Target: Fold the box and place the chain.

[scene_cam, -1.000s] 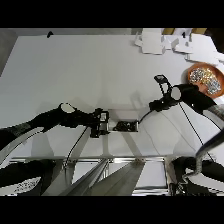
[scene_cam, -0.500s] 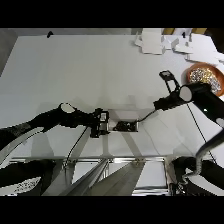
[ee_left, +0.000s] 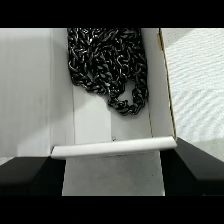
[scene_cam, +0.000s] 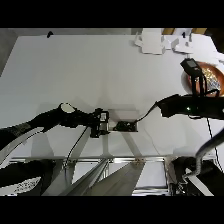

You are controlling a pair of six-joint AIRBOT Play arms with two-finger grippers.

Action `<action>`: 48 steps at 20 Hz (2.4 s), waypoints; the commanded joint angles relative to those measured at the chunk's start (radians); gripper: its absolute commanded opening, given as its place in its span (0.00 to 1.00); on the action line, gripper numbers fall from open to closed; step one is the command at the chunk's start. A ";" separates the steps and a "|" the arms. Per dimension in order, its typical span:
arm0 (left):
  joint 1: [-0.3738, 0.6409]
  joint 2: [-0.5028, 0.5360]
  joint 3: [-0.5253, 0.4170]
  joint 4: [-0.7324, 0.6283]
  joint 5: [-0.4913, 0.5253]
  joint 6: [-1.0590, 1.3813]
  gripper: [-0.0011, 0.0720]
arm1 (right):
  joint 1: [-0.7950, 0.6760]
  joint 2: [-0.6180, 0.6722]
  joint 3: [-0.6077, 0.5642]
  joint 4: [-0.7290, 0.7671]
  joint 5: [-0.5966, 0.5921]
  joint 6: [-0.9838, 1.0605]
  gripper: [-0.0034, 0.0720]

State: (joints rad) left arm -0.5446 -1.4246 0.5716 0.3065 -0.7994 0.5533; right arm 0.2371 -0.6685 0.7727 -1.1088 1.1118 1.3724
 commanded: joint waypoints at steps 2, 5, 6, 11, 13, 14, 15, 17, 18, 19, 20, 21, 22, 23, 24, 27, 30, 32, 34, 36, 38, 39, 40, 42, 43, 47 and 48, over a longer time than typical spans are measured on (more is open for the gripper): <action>0.001 0.001 0.000 0.000 -0.001 0.000 0.30 | 0.001 0.045 0.001 0.291 0.031 -0.109 0.06; 0.001 0.001 0.000 0.000 -0.002 0.000 0.30 | 0.045 0.044 0.001 0.318 0.013 -0.125 0.06; 0.001 0.001 0.000 0.000 -0.002 0.000 0.30 | 0.076 0.042 0.001 0.316 -0.003 -0.125 0.06; 0.001 0.001 0.000 0.000 -0.002 0.000 0.30 | 0.269 -0.023 0.001 0.212 -0.103 -0.113 0.06; 0.001 0.001 0.000 0.000 -0.002 0.000 0.30 | 0.335 -0.085 0.001 0.192 -0.106 -0.113 0.06; 0.001 0.001 0.000 0.000 -0.001 0.000 0.30 | 0.360 -0.119 0.001 0.171 -0.112 -0.108 0.06; 0.001 0.001 0.000 0.000 -0.001 0.000 0.30 | 0.383 -0.157 0.001 0.143 -0.125 -0.078 0.06; 0.001 0.001 0.000 0.000 -0.001 0.000 0.30 | 0.417 -0.232 0.001 0.084 -0.170 -0.033 0.07; 0.001 0.001 0.000 0.000 -0.001 0.000 0.30 | 0.428 -0.266 0.001 0.071 -0.188 -0.033 0.07; 0.001 0.001 0.000 0.000 -0.002 0.000 0.30 | 0.438 -0.301 0.001 0.068 -0.201 -0.033 0.08; 0.001 0.001 0.000 0.000 -0.002 0.000 0.30 | 0.447 -0.331 0.001 0.069 -0.209 -0.033 0.15; 0.001 0.001 0.000 0.000 -0.001 0.000 0.30 | 0.457 -0.357 0.001 0.070 -0.219 -0.033 0.20; 0.001 0.001 0.000 0.000 -0.002 0.000 0.30 | 0.465 -0.371 0.002 0.070 -0.227 -0.034 0.26; 0.001 0.001 0.000 0.000 -0.001 0.000 0.30 | 0.468 -0.373 0.002 0.070 -0.234 -0.034 0.32; 0.001 0.001 0.000 0.000 -0.002 0.000 0.30 | 0.468 -0.370 0.007 0.072 -0.234 -0.034 0.35; 0.001 0.001 0.000 0.001 -0.003 0.000 0.30 | 0.449 -0.364 0.087 0.029 -0.151 -0.034 0.35; 0.001 0.001 0.000 0.000 -0.005 0.000 0.30 | 0.367 -0.363 0.193 -0.101 -0.047 -0.028 0.30; 0.001 0.001 0.000 0.000 -0.005 0.000 0.30 | 0.289 -0.364 0.206 -0.182 -0.050 -0.007 0.27; 0.001 0.001 0.000 0.000 -0.005 0.000 0.30 | 0.219 -0.371 0.206 -0.262 -0.048 0.040 0.25; 0.001 0.001 0.000 0.000 -0.005 0.000 0.30 | 0.163 -0.387 0.205 -0.315 -0.050 0.076 0.25; 0.001 0.001 0.000 0.000 -0.005 0.000 0.30 | 0.121 -0.421 0.204 -0.332 -0.050 0.096 0.25; 0.001 0.001 0.000 0.000 -0.005 0.000 0.30 | 0.109 -0.443 0.203 -0.336 -0.050 0.098 0.25; 0.001 0.001 0.000 0.000 -0.005 0.000 0.30 | 0.101 -0.467 0.196 -0.336 -0.050 0.098 0.17; 0.001 0.001 0.000 0.001 -0.005 0.000 0.30 | 0.097 -0.516 0.177 -0.336 -0.051 0.098 0.09; 0.001 0.001 0.000 0.000 -0.005 0.000 0.30 | 0.097 -0.543 0.168 -0.338 -0.049 0.098 0.09; 0.001 0.001 0.000 0.000 -0.005 0.000 0.30 | 0.097 -0.627 0.155 -0.350 -0.031 0.098 0.31; 0.001 0.001 0.000 0.000 -0.005 0.000 0.30 | 0.097 -0.637 0.148 -0.350 -0.032 0.098 0.31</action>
State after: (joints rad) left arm -0.5446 -1.4246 0.5716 0.3069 -0.8051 0.5533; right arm 0.3382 -1.2560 0.9337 -1.4494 1.0695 1.4670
